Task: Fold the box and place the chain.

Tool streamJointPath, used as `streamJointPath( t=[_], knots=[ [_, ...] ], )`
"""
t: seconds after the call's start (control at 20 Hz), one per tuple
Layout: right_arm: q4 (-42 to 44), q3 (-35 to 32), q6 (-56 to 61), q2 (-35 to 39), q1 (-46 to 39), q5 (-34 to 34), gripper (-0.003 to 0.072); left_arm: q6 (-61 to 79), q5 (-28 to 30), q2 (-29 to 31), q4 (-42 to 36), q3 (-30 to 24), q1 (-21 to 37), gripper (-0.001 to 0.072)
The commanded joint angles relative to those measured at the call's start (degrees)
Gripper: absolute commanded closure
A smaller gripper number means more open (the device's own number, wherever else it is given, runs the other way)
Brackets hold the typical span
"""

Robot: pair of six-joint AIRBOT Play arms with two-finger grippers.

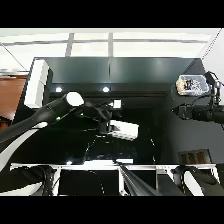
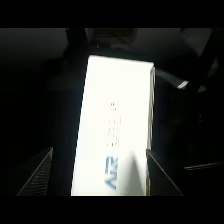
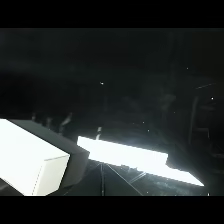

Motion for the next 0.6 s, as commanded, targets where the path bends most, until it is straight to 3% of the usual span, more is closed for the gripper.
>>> streamJointPath(
  t=[0.0, 0.55],
  knots=[
    [-0.33, -0.02, -0.04, 0.09, -0.13, 1.42, 0.0672, -3.26, -2.36, -6.73, -0.42, 6.88, -3.15, 0.0001],
    [-0.63, -0.02, -0.31, 0.09, -0.13, -0.11, 0.0672, -7.85, -8.04, -9.94, 3.45, 8.9, -4.22, -0.0001]
  ],
)
